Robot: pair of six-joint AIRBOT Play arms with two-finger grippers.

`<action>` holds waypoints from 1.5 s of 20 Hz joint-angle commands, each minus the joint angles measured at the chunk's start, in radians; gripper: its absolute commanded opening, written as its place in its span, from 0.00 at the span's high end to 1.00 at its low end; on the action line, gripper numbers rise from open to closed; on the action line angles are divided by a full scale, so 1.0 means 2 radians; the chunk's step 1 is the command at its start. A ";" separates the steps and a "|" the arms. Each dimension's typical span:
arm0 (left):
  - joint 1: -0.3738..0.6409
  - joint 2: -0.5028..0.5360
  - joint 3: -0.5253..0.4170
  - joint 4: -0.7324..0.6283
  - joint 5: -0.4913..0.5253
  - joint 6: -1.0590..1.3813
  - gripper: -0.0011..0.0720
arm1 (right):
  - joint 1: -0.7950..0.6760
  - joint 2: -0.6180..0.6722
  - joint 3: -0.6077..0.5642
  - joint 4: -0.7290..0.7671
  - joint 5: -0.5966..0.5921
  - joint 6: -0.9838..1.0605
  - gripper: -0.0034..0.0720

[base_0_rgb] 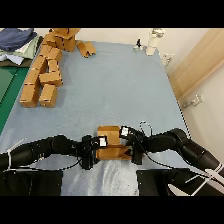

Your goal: Fold the box.

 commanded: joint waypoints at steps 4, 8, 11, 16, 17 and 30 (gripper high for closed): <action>0.000 0.000 0.000 0.000 0.000 0.000 0.36 | 0.010 -0.004 0.000 0.056 0.003 -0.089 0.79; 0.000 0.000 0.000 0.000 0.000 0.000 0.36 | 0.039 -0.007 0.000 0.037 0.015 -0.091 0.79; 0.000 0.000 0.000 0.000 0.000 0.000 0.36 | 0.040 -0.010 0.000 0.006 0.030 -0.091 0.79; 0.000 0.000 0.000 0.000 0.000 0.000 0.36 | 0.040 0.012 0.000 -0.109 0.028 -0.037 0.78; 0.000 0.000 0.000 0.000 0.000 0.000 0.36 | 0.040 0.021 0.000 -0.111 0.022 -0.037 0.64; 0.000 0.000 0.000 0.000 0.000 0.000 0.36 | 0.065 -0.001 0.000 -0.007 0.036 -0.061 0.41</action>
